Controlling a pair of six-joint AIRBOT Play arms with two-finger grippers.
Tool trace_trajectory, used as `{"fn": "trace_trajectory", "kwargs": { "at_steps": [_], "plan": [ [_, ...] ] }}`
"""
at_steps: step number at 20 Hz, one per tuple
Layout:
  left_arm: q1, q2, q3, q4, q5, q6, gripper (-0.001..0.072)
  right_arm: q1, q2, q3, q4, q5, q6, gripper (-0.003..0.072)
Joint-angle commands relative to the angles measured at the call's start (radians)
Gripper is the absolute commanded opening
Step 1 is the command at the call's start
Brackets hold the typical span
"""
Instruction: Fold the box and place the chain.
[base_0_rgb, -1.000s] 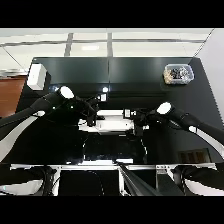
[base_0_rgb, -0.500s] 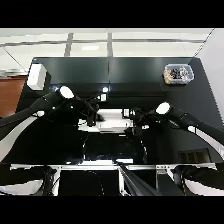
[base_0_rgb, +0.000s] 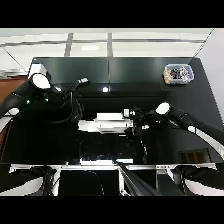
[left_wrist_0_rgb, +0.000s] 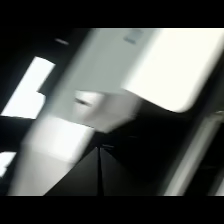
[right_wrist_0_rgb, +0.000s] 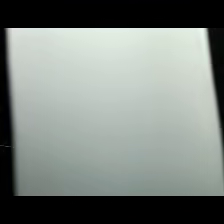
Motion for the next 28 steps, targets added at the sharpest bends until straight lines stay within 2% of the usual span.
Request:
{"fn": "trace_trajectory", "kwargs": {
  "at_steps": [1,3,5,8,10,12,14,16,21,23,25,28],
  "plan": [
    [-0.023,0.007,-0.114,-0.26,-0.141,-0.076,0.0024,0.0,0.0,0.0,-0.001,0.0,0.0,0.0235],
    [-0.099,0.007,-0.196,-0.418,0.047,0.04,0.0024,0.0,0.0,0.0,-0.001,0.0,0.0,0.0234],
    [-0.137,0.008,-0.196,-0.48,0.289,0.079,0.0024,0.0,0.0,0.0,-0.001,0.0,0.0,0.0235],
    [-0.129,0.008,-0.164,-0.499,0.638,0.079,0.0024,0.0,0.0,0.0,-0.001,0.0,0.0,0.0235],
    [-0.131,0.0,-0.164,-0.447,0.778,0.077,0.0024,0.0,0.0,0.0,0.0,-0.001,0.0,0.0235],
    [-0.131,-0.039,-0.164,-0.369,0.743,0.019,0.0024,0.0,0.0,0.0,0.0,-0.001,0.0,0.0235],
    [-0.132,-0.09,-0.164,-0.295,0.632,-0.029,0.0024,0.0,0.0,0.0,0.0,-0.001,0.0,0.0235],
    [-0.134,-0.123,-0.164,-0.295,0.563,-0.042,0.0024,0.0,0.0,0.0,0.0,-0.002,0.001,0.0235],
    [-0.1,-0.114,-0.126,-0.287,0.521,-0.063,0.0022,0.0,0.0,0.0,0.006,-0.012,0.008,0.0236],
    [-0.064,-0.042,-0.096,-0.28,0.504,-0.13,0.0022,0.0,0.0,0.0,0.006,-0.012,0.008,0.0236],
    [-0.03,0.077,-0.103,-0.238,0.506,-0.151,0.0022,0.0,0.0,0.0,0.006,-0.016,0.011,0.0235],
    [0.021,0.249,-0.203,-0.182,0.505,-0.167,0.0023,0.0,0.0,0.0,0.006,-0.018,0.012,0.0235]
  ]
}}
